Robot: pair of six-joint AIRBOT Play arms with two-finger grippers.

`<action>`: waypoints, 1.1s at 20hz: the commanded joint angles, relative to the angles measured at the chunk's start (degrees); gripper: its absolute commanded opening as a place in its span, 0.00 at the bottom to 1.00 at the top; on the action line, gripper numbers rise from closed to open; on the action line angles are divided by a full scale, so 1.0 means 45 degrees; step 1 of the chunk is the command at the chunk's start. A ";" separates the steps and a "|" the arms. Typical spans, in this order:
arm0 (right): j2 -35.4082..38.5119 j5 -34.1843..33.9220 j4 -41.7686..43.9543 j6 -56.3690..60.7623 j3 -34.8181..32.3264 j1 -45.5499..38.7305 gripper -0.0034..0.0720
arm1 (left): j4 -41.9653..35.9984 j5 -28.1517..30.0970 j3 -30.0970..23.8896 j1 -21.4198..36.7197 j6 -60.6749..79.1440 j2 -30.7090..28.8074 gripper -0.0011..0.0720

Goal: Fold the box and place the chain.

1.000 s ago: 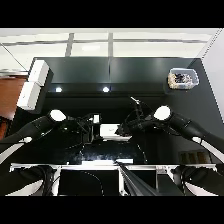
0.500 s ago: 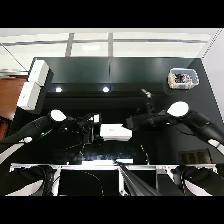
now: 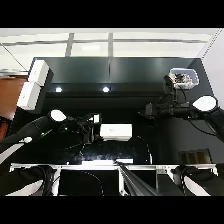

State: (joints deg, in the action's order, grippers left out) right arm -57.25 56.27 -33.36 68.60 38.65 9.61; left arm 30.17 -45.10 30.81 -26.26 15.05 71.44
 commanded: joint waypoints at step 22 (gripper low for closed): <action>0.0044 0.0039 -0.0262 0.0034 0.0005 -0.1525 0.10 | 0.2574 -0.0311 0.3551 -0.2618 -0.6460 0.0374 0.99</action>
State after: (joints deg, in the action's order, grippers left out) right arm -57.08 56.42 -34.54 68.73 38.65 3.05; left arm 41.60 -48.05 43.42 -35.33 -10.68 68.62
